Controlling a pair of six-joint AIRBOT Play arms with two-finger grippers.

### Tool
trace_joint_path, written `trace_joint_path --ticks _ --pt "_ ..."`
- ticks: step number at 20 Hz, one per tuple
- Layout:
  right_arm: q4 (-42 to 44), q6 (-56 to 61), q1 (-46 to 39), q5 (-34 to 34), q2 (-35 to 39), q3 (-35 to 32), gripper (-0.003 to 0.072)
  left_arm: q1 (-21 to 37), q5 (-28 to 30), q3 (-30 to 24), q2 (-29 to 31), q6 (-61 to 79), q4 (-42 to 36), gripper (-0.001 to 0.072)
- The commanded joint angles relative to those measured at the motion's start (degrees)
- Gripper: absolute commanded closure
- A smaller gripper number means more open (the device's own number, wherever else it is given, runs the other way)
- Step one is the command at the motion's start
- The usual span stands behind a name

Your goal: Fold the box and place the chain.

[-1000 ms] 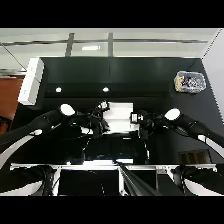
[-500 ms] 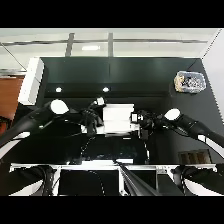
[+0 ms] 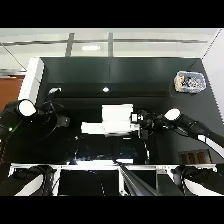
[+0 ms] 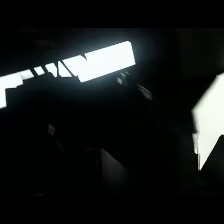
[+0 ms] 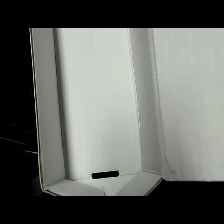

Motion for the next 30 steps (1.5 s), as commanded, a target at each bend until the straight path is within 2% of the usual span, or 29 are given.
trace_joint_path --ticks 1,5,7,11,16,22,23,24,25,26,30 --pt "0.0 0.0 0.0 0.1 0.0 0.0 0.0485 6.7 0.3 -6.1 -3.3 -3.3 -19.1 0.068" --pt "0.0 0.0 0.0 0.1 0.0 0.0 0.0485 5.3 3.7 -6.8 -10.5 0.2 -28.6 0.0681" --pt "0.0 0.0 0.0 0.1 0.0 0.0 0.0485 3.7 3.3 -6.8 -13.7 6.8 -35.5 0.0681" --pt "0.0 0.0 0.0 0.1 0.0 0.0 0.0485 0.2 3.6 -6.8 -16.8 17.0 -44.7 0.0682" --pt "0.0 0.0 0.0 0.1 0.0 0.0 0.0485 -2.7 2.0 -5.5 -16.7 22.1 -46.4 0.0681" --pt "0.0 0.0 0.0 0.1 0.0 0.0 0.0485 -2.6 -5.5 1.0 -16.7 27.0 -46.6 0.0675" --pt "0.0 0.0 0.0 0.0 0.0 0.0 0.0485 -2.6 -6.4 2.1 -16.7 27.0 -46.5 0.0557" --pt "0.0 0.0 0.0 0.1 0.0 0.0 0.0485 -2.7 -6.8 3.1 -16.7 27.0 -46.3 0.0341" --pt "0.0 0.0 0.0 0.1 0.0 0.0 0.0485 -2.7 -7.4 3.7 -16.7 27.0 -46.2 0.0175" --pt "0.0 0.0 0.0 0.1 0.0 0.0 0.0485 -3.0 -7.7 4.1 -16.7 27.0 -45.8 0.0044" --pt "0.0 0.0 0.0 0.1 0.0 0.0 0.0485 -7.5 -6.6 4.7 -16.7 26.3 -41.4 0.0041"
